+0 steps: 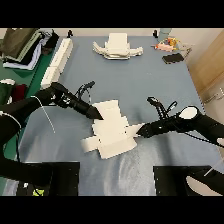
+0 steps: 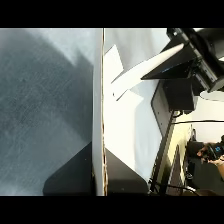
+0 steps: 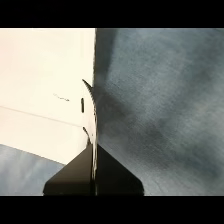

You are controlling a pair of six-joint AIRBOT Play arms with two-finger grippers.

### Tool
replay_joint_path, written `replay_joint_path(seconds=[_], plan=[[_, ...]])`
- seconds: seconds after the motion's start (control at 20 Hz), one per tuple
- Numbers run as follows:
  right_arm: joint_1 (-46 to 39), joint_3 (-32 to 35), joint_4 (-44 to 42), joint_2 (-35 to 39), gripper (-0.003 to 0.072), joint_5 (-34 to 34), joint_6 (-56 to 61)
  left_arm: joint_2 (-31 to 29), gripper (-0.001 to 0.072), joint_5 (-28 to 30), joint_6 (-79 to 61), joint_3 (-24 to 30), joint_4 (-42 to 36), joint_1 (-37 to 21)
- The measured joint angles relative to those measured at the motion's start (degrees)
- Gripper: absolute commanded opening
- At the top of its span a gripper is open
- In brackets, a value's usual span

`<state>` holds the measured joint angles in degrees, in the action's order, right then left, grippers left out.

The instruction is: Fold the box.

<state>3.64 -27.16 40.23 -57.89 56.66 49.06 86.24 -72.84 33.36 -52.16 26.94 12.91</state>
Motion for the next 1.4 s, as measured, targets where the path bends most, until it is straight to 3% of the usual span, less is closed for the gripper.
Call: replay_joint_path(seconds=[0.15,0.25,0.45,0.7,0.85,1.1,1.4], plan=[[0.0,0.0,0.1,0.0,0.0024,0.0,0.1,0.1,0.0016,-0.3,-1.6,-0.2,-0.3,0.5],[0.1,-0.1,0.1,0.0,0.0247,-0.7,0.1,0.2,0.0016,-0.9,-2.2,-0.3,-1.4,0.8],[-0.1,-2.3,5.5,0.0,0.0247,-5.2,2.2,0.2,0.0014,-1.4,-5.1,-0.8,-3.7,0.7],[-0.1,-8.5,22.1,0.0,0.0247,-11.4,15.2,-2.0,0.0011,-1.5,-17.9,-1.6,-4.3,1.7],[-0.1,-12.0,31.7,0.1,0.0247,-12.2,25.0,-5.0,0.001,1.6,-24.6,-1.7,-4.1,3.4],[-0.1,-16.1,37.8,0.2,0.0247,-12.4,36.3,-11.9,0.0009,11.3,-32.7,0.1,-1.7,8.7],[-0.1,-17.3,38.9,0.1,0.0246,-12.5,41.1,-21.6,0.0009,26.8,-41.0,9.5,-0.9,17.0]])
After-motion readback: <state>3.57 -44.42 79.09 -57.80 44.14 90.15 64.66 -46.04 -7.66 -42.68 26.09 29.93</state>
